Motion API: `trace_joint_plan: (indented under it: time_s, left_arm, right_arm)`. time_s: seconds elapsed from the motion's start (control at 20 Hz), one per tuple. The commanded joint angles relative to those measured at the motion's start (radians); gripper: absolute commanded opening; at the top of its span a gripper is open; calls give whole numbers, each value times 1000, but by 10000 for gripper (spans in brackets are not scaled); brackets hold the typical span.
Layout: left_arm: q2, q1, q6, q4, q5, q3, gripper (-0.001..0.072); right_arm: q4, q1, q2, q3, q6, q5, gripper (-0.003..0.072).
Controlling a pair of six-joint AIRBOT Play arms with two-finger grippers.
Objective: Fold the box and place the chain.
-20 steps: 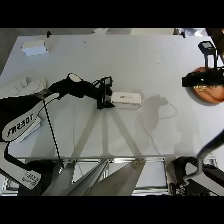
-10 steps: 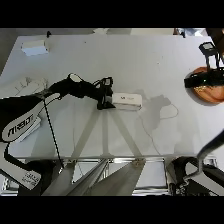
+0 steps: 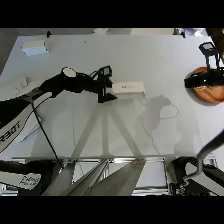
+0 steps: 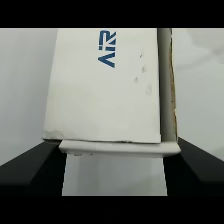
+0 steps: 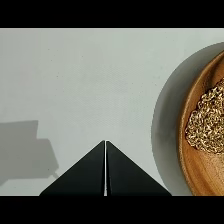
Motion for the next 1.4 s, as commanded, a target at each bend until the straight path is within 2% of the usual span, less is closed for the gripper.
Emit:
trace_joint_plan:
  time_s: [0.0,0.2,0.35,0.7,0.9,1.1,1.35]
  left_arm:
    - [119,3,-171,-2,252,1,13]
    - [227,10,-240,2,563,1,13]
    - [262,43,-253,2,689,1,15]
    - [266,230,-347,2,782,1,11]
    - [250,347,-347,2,789,0,10]
    - [190,420,-348,2,792,0,10]
    - [65,447,-347,9,851,0,10]
  right_arm:
    - [0,0,0,1,0,0,11]
    - [0,-1,0,1,0,0,11]
    - [0,0,0,1,0,0,11]
    - [0,-1,0,1,0,0,11]
    - [0,-1,0,1,0,0,11]
    - [0,-1,0,1,0,0,11]
    - [0,-1,0,1,0,0,11]
